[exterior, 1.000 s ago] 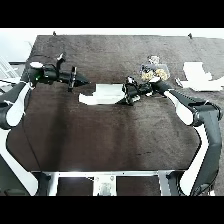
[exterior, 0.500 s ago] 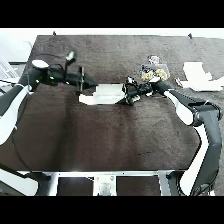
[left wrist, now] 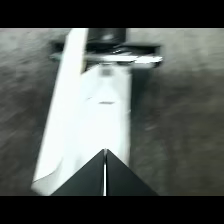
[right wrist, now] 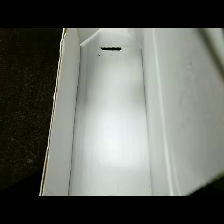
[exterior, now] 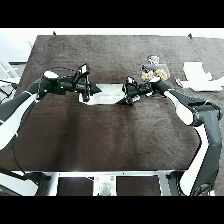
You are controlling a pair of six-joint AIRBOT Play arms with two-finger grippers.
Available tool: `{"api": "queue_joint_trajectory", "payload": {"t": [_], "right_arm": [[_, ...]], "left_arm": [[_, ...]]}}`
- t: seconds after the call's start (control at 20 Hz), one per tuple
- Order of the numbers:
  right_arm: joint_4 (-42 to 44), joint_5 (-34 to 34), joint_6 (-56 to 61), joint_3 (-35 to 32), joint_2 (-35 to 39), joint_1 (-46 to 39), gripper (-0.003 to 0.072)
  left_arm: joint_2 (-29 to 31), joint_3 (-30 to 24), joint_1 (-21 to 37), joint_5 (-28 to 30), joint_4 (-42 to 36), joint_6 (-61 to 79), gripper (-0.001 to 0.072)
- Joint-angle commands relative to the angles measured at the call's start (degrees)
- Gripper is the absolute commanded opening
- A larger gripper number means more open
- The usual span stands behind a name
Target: Fold the box and place the chain.
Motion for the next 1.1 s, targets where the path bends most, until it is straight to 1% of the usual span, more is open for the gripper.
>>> {"api": "queue_joint_trajectory", "payload": {"t": [0.0, 0.1, 0.3, 0.5, 0.9, 1.05], "right_arm": [[0.0, 0.0, 0.0, 0.0, 0.0, 0.0, 0.0590], [0.0, 0.0, 0.0, 0.0, 0.0, 0.0, 0.0590], [0.0, 0.0, 0.0, 0.0, 0.0, 0.0, 0.0591], [0.0, 0.0, 0.0, 0.0, 0.0, 0.0, 0.0590], [0.0, 0.0, 0.0, 0.0, 0.0, 0.0, 0.0591], [0.1, 0.0, 0.0, 0.0, 0.0, 0.0, 0.0591]], "left_arm": [[0.0, -0.1, -0.2, 7.6, -0.1, 1.5, 0.0016], [-1.5, 0.9, -0.2, 7.6, -0.1, 1.8, 0.0016], [-7.0, 7.6, -0.2, 6.8, -0.2, -0.3, 0.0016], [-7.6, 11.9, -0.2, 8.9, 0.8, -1.3, 0.0016], [-11.5, 12.1, -0.2, 7.5, 1.2, -4.2, 0.0016], [-12.7, 12.1, -0.2, 8.0, 1.2, -4.2, 0.0016]]}}
